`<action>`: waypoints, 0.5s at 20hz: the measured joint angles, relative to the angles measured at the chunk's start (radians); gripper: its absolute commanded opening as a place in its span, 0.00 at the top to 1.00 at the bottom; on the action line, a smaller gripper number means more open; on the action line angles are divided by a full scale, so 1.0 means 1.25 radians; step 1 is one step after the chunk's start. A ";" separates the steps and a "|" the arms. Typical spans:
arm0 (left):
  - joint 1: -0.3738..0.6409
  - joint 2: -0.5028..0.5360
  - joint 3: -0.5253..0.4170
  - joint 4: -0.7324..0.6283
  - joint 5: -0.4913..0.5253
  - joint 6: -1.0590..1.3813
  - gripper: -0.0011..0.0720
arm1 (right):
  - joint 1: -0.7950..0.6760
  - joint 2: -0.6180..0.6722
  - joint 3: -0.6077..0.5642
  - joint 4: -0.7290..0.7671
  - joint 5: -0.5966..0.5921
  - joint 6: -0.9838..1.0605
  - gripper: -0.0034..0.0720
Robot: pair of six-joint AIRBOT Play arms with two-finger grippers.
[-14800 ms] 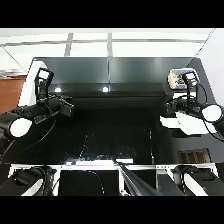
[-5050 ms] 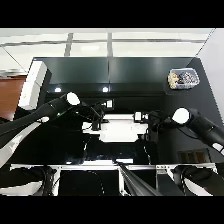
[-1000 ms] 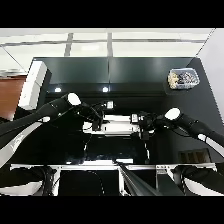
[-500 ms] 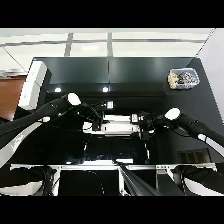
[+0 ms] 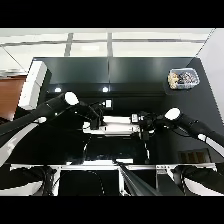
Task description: Fold the box and place the chain.
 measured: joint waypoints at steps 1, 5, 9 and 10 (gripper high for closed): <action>0.008 0.018 0.000 0.025 -0.013 -0.025 0.29 | 0.000 0.000 0.000 0.000 0.002 0.000 0.69; 0.051 0.102 0.000 0.111 -0.096 -0.181 0.59 | 0.000 0.000 0.000 -0.001 0.002 0.000 0.69; 0.095 0.148 -0.004 0.116 -0.261 -0.360 0.96 | 0.000 0.000 0.000 -0.002 0.006 0.002 0.69; 0.100 0.152 -0.012 0.092 -0.287 -0.383 0.96 | 0.000 0.000 0.000 -0.002 0.007 0.002 0.69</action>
